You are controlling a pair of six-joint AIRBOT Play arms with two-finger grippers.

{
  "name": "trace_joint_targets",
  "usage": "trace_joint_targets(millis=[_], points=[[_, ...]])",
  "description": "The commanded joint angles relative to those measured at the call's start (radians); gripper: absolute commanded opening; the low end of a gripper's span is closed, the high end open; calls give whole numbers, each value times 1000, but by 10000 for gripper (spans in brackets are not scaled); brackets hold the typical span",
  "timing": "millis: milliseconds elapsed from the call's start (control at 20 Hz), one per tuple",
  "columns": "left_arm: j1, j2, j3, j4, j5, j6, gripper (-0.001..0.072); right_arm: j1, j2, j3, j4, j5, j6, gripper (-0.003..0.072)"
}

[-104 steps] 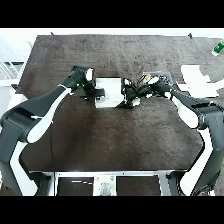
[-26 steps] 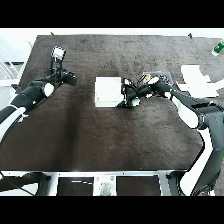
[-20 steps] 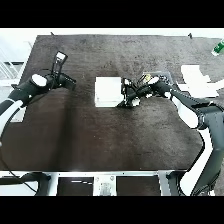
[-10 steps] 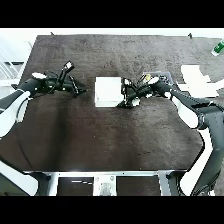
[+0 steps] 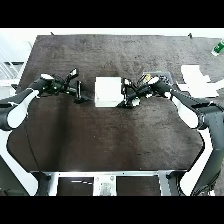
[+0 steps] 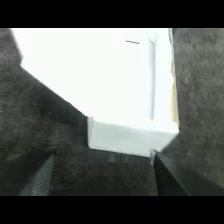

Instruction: Fold the box and place the chain.

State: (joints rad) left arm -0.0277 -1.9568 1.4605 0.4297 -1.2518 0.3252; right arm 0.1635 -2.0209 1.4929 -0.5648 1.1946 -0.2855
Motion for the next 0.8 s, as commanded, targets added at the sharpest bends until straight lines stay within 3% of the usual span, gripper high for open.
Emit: trace_joint_targets(millis=[0, 100, 450, 750], points=[[-5, -8, 6, 24, -55, 90, 720, 0, 1, 0, 0, 0, 0, 424], [-8, -8, 6, 24, -77, 136, 720, 0, 1, 0, 0, 0, 0, 423], [-81, -8, 6, 43, 5, 111, 720, 0, 1, 0, 0, 0, 0, 423], [-82, -8, 6, 46, 62, 102, 720, 0, 1, 0, 0, 0, 0, 424]])
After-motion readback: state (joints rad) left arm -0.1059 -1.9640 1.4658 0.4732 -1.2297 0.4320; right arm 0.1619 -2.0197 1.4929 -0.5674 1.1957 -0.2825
